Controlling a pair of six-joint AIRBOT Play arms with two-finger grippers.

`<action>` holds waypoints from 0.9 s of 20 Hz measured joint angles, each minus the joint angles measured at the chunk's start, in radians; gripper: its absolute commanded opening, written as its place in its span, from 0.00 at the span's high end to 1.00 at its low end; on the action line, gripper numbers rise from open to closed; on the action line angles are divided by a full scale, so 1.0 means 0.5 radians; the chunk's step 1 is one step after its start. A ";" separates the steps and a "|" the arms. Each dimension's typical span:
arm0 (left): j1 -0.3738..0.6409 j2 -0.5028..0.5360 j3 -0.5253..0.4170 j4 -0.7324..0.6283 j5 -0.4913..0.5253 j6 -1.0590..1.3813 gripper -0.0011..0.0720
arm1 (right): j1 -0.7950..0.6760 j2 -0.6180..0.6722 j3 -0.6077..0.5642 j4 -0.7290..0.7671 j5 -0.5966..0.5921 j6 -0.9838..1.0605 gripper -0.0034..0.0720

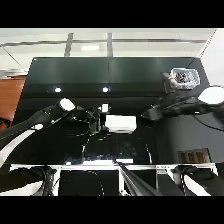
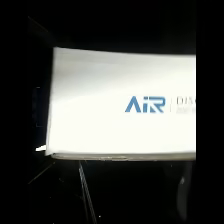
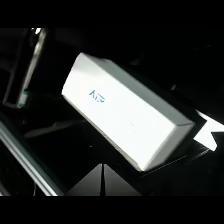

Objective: Fold the box and place the chain.

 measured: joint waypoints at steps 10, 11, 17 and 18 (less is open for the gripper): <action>-0.148 0.121 0.327 0.156 -0.172 -0.482 0.01 | -0.403 0.227 0.011 -0.220 0.192 0.069 0.94; -0.188 0.055 0.394 0.157 -0.173 -0.555 0.01 | -0.408 0.229 0.010 -0.224 0.176 0.071 0.94; -0.344 -0.336 0.777 0.165 -0.291 -0.932 0.01 | -0.421 0.235 0.010 -0.242 0.117 0.069 0.94; -0.352 -0.367 0.808 0.164 -0.318 -0.958 0.01 | -0.421 0.235 0.010 -0.243 0.115 0.068 0.94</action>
